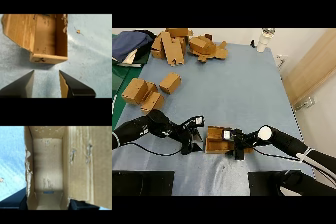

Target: Fold the box.

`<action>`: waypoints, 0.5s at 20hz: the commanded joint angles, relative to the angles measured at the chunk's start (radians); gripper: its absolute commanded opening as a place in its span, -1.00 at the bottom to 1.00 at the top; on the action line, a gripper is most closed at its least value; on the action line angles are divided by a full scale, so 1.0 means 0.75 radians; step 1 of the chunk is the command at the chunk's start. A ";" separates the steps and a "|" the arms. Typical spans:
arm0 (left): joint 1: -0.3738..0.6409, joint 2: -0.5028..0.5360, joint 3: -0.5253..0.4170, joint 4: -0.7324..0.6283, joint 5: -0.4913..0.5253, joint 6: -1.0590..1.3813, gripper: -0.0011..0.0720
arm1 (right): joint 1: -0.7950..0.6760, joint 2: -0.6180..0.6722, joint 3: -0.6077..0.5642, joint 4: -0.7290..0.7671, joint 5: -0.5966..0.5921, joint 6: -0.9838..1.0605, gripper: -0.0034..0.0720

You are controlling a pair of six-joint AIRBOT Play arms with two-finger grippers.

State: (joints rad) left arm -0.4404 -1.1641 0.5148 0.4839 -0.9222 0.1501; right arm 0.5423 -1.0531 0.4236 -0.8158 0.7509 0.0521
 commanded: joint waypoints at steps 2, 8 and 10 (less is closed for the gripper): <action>-0.012 0.004 -0.012 -0.048 0.058 0.023 0.37 | -0.001 0.000 0.001 0.001 0.000 0.000 0.36; -0.086 0.004 -0.009 -0.057 0.120 0.025 0.94 | 0.000 0.000 0.001 0.001 0.000 0.000 0.36; -0.141 0.004 -0.003 -0.057 0.157 0.024 0.94 | -0.001 0.000 0.001 0.001 0.001 0.000 0.36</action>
